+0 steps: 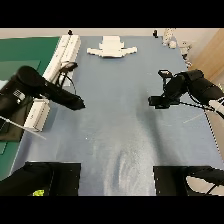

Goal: Fold the box.

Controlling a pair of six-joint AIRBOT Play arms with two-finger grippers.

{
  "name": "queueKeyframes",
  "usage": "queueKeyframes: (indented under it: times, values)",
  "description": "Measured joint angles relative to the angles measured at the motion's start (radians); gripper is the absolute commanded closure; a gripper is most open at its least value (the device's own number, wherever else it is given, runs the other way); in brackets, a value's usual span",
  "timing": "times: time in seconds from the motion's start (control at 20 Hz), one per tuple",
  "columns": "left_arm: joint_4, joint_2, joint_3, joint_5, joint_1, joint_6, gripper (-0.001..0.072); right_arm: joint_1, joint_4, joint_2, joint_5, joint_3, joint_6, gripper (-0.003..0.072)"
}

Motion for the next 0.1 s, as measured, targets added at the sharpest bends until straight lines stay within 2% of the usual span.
queueKeyframes:
  times: [0.1]
  values:
    - [0.0,0.01,-0.052,0.035,-0.042,-0.011,0.0696,0.0,0.0,0.0,0.0,0.0,0.0,0.0661]
